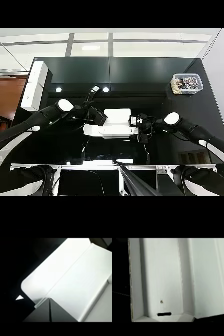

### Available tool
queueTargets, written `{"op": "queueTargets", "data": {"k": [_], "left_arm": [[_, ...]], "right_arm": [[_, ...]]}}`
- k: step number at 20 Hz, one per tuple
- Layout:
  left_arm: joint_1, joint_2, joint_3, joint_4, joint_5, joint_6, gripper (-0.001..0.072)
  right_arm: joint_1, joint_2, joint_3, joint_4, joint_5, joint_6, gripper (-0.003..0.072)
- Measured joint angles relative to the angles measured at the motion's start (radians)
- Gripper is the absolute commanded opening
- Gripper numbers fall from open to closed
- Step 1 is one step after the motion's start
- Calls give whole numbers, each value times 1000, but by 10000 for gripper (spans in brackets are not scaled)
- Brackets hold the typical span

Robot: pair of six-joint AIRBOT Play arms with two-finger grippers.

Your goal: Fold the box and place the chain.

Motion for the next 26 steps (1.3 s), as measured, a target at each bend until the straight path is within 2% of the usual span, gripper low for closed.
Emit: {"op": "queueTargets", "data": {"k": [3, 6, 11, 12, 13, 14, 19, 26], "left_arm": [[30, 30, 56, 74, -90, -14, 23], [79, 115, 88, 172, -144, -72, 24], [163, 286, 45, 237, -203, -132, 32], [168, 309, 23, 225, -218, -110, 163], [167, 324, 1, 216, -232, -79, 499], [158, 335, -25, 211, -238, -33, 706], [87, 354, -138, 268, -188, 247, 698], [-2, 285, -174, 320, -100, 440, 690]], "right_arm": [[0, 0, 0, 1, -2, 0, 138], [0, 0, 0, 1, -4, 2, 137], [0, 0, 0, 1, -4, 2, 138], [0, 0, 0, 1, -4, 2, 138], [0, 0, 0, 1, -3, 2, 138], [0, 0, 0, 1, -3, 2, 138], [0, 0, 0, 1, -3, 2, 138], [0, 0, 0, 1, -3, 1, 138]]}}
